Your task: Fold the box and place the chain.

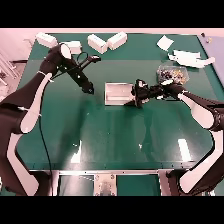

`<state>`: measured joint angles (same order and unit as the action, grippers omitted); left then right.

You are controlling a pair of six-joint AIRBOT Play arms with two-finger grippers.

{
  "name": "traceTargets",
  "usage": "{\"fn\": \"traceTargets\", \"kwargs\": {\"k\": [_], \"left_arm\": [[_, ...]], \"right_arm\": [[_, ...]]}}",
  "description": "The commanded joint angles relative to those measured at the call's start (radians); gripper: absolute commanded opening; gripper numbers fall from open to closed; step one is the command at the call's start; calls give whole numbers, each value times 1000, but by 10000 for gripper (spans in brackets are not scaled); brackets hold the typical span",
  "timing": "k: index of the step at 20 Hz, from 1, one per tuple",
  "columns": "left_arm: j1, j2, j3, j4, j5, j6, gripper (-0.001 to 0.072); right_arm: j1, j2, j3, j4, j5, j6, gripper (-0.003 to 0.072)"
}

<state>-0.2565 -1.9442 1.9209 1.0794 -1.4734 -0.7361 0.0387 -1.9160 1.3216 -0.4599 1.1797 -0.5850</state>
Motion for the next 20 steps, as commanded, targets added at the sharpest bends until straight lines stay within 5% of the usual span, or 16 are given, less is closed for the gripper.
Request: {"fn": "traceTargets", "kwargs": {"k": [1,7,15,20], "left_arm": [[27,-7,-85,-161,112,383,720],[27,-6,-130,-248,165,505,694],[40,-48,-148,-438,51,835,720],[46,-87,-176,-484,124,895,720]], "right_arm": [[1,1,0,0,0,0,581],[1,1,0,0,0,0,582],[1,1,0,0,0,0,581],[1,1,0,0,0,0,582]]}}
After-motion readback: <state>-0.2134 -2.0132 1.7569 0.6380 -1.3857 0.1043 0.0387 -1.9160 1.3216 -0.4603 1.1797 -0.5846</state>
